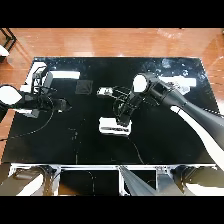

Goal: Fold the box and place the chain.

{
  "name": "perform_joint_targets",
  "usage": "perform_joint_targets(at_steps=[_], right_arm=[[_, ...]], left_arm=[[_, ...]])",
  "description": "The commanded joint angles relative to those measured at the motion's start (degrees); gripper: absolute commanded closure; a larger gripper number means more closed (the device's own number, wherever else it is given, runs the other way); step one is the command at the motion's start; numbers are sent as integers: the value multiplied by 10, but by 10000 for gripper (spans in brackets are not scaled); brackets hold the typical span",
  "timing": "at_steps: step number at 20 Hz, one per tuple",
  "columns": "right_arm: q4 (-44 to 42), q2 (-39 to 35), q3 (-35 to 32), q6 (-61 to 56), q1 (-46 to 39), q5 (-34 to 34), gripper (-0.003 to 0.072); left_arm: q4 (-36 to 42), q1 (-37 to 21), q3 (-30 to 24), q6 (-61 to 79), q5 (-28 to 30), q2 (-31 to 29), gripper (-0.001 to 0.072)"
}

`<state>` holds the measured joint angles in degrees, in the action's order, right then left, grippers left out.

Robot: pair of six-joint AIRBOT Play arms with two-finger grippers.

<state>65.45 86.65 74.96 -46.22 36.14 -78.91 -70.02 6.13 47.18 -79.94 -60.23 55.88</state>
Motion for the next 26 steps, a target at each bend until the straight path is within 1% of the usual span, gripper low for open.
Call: perform_joint_targets(at_steps=[1, 3, 4, 6, 23, 24, 25, 26], right_arm=[[-1, 0, 0, -1, 1, 7, 319], [-1, 0, 0, -1, 1, 11, 327], [-1, 0, 0, -1, 1, 11, 349], [-1, 0, 0, 0, 1, 11, 442], [25, 0, -1, -7, 22, 11, 441], [25, 0, -1, -7, 22, 11, 437], [25, 0, -1, -7, 22, 11, 401], [25, 0, -1, -7, 22, 11, 401]], left_arm=[[0, 0, 0, 0, 0, 0, 68], [0, 0, 0, 0, 0, 0, 69], [0, 0, 0, 0, 0, 0, 69], [0, 0, 0, 0, 0, 0, 69], [0, 0, 0, 0, 0, 0, 69], [0, 0, 0, 0, 0, 0, 68], [0, 0, 0, 0, 0, 0, 69], [0, 0, 0, 0, 0, 0, 68]])
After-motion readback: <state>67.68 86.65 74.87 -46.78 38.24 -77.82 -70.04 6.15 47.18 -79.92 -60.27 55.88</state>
